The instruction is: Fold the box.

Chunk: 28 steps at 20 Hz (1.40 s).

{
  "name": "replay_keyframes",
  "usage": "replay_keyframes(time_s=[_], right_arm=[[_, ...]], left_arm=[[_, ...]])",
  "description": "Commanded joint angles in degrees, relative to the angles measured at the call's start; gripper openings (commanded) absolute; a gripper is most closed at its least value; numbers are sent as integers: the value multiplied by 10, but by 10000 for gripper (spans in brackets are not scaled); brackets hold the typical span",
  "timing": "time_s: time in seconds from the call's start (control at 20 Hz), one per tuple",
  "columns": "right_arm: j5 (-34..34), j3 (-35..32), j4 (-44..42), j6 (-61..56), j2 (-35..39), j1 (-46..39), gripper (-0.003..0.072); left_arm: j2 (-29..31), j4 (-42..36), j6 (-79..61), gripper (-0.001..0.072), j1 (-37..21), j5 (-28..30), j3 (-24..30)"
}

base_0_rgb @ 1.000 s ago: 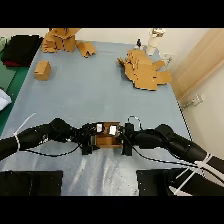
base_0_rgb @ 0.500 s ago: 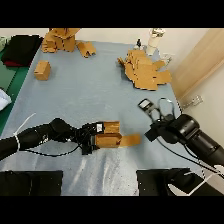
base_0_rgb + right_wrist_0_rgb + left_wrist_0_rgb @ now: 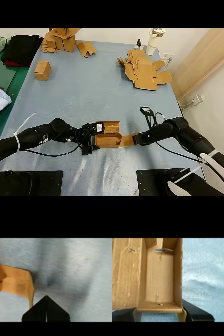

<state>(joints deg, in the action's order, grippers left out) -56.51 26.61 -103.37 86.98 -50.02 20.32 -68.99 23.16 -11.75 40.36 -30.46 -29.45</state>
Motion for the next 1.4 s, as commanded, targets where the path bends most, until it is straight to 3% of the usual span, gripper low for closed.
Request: replay_keyframes(time_s=[0.0,0.3,0.7,0.75,0.85,0.9,1.25,1.3,1.35], right_arm=[[37,-7,-76,37,-24,26,4],[56,12,-83,45,-7,101,5],[54,35,-74,43,8,104,6],[54,35,-74,43,8,104,31],[54,35,-74,43,8,104,194],[54,36,-74,43,8,104,233],[38,70,-31,9,8,104,234],[32,76,-34,9,8,104,256],[29,79,-48,9,8,104,357]], left_arm=[[0,0,0,421,0,0,0],[0,0,0,422,0,0,0],[0,0,0,421,0,0,0],[0,0,0,421,0,0,0],[0,0,0,422,0,0,0],[0,0,0,422,0,0,0],[0,0,0,422,0,0,0],[0,0,0,421,0,0,0],[0,0,0,422,0,0,0]])
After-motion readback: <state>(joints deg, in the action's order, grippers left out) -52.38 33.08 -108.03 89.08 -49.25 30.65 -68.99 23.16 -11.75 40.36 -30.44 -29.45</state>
